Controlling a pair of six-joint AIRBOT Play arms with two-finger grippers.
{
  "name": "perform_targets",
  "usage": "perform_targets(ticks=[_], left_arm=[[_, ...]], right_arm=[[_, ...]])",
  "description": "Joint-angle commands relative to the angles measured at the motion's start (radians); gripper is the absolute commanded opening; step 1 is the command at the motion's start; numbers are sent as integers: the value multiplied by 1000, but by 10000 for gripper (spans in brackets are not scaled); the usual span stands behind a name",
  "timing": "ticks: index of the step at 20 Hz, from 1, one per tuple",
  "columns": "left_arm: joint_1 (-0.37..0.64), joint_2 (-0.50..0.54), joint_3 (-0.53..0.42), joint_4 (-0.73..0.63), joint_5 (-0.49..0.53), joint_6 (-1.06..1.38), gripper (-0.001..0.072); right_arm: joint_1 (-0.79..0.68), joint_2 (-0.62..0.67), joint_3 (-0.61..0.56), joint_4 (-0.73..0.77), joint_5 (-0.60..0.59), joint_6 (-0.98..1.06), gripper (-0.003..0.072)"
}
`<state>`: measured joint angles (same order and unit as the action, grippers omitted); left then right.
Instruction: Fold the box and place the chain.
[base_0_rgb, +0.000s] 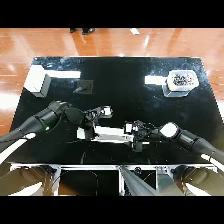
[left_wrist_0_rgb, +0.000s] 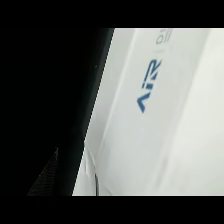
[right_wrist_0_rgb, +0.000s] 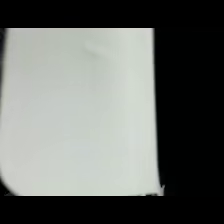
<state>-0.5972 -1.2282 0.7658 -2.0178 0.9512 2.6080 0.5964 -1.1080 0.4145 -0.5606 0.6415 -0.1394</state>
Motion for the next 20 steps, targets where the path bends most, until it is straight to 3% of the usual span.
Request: perform_targets(ticks=[1, 8, 9, 12, 14, 16, 18, 20], left_arm=[[3, 55, 1, 74, 36, -50, 608], [39, 130, 0, 199, 187, -238, 590], [50, 139, 0, 231, 223, -274, 513], [98, 166, 0, 201, 350, -273, 20], [113, 180, -1, 127, 397, -256, 19], [108, 203, -3, 58, 367, -256, 18], [101, 242, -32, -41, 284, -256, 17], [104, 309, -132, -116, 117, -251, 18]], right_arm=[[0, 0, 1, -2, 2, 0, 608], [0, 0, 0, -2, 1, 0, 608], [0, 0, 0, -2, 1, 0, 608], [0, 0, 0, -2, 1, 0, 609], [0, 0, 0, -2, 1, 0, 608], [0, 0, 0, -2, -7, 0, 609], [0, 0, 0, -2, -20, 0, 608], [0, 0, 0, -2, -25, 0, 608]])
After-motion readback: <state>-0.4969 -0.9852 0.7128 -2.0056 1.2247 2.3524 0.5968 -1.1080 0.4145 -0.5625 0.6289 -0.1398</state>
